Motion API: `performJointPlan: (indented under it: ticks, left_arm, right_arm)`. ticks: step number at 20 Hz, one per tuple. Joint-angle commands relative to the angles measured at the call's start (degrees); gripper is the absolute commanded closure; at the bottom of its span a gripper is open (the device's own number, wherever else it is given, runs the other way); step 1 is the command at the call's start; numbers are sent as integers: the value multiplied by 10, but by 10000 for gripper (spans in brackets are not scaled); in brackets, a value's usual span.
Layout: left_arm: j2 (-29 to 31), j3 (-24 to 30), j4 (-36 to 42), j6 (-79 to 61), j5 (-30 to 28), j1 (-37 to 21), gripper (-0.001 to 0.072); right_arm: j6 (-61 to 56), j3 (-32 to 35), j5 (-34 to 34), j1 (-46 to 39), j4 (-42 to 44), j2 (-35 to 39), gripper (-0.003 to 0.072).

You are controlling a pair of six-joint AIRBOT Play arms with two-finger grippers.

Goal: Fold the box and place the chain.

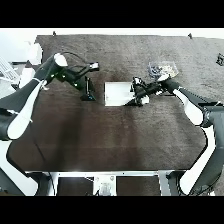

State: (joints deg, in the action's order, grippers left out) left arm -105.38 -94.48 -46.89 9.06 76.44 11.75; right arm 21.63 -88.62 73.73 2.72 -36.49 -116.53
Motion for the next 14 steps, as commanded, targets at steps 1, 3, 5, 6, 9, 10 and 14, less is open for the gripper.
performJointPlan:
  ticks: [1, 3, 5, 6, 9, 10, 14]
  left_arm:
    - [0, 76, 146, -186, -58, -43, -6]
    - [-1, 82, 137, -200, -90, -36, -5]
    - [-8, 82, 130, -220, -105, -34, -7]
    - [-16, 82, 132, -221, -111, -32, -7]
    - [-48, 82, 161, -235, -111, -30, -7]
    - [-57, 82, 181, -246, -114, -30, -7]
    - [-82, 80, 226, -274, -116, -28, -8]
  right_arm:
    - [0, 0, 0, 0, 0, 0, 147]
    - [0, 0, 0, 0, 0, 0, 147]
    - [0, 0, 0, 0, 0, 0, 147]
    - [0, 0, 0, 0, 0, 0, 147]
    - [0, 0, 0, 0, 0, 0, 147]
    - [0, 0, 0, 0, 0, 0, 147]
    - [0, 0, 0, 0, 0, 0, 147]
